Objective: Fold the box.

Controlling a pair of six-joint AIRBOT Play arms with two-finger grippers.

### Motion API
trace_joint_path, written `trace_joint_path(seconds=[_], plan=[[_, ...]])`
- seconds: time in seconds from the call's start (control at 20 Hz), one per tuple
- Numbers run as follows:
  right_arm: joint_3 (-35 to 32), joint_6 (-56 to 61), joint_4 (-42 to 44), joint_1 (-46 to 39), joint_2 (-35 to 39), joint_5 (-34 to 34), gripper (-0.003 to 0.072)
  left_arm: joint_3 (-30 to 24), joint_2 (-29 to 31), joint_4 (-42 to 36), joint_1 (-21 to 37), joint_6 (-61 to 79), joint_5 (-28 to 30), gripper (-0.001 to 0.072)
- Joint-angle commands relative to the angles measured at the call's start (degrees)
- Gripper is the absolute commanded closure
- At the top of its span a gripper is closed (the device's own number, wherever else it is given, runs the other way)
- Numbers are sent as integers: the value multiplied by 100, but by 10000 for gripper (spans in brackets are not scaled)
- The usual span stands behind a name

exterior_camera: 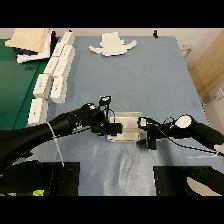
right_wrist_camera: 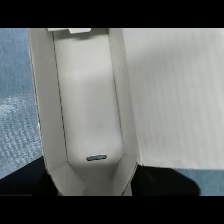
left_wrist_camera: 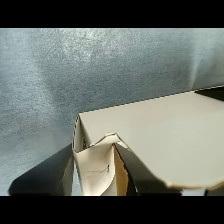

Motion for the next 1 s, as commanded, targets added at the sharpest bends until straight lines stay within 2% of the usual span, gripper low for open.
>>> trace_joint_path(seconds=[0.0,0.15,0.2,0.25,0.6,0.8,0.95], plan=[[4,2,-4,2,4,-2,139,129,-92,90,-76,-131,-297,376],[4,2,-4,2,4,0,139,262,-184,76,-122,-127,-365,372],[4,2,-4,2,4,0,139,286,-190,15,-136,-129,-343,281],[4,2,-4,2,4,0,139,306,-195,-31,-136,-129,-350,237],[4,2,-4,2,4,0,139,326,-195,-420,-122,-129,-343,237],[4,2,-4,2,4,-2,139,326,-195,-975,74,-129,-348,237],[4,2,-4,2,7,0,139,326,-197,-1014,138,-129,-426,238]])
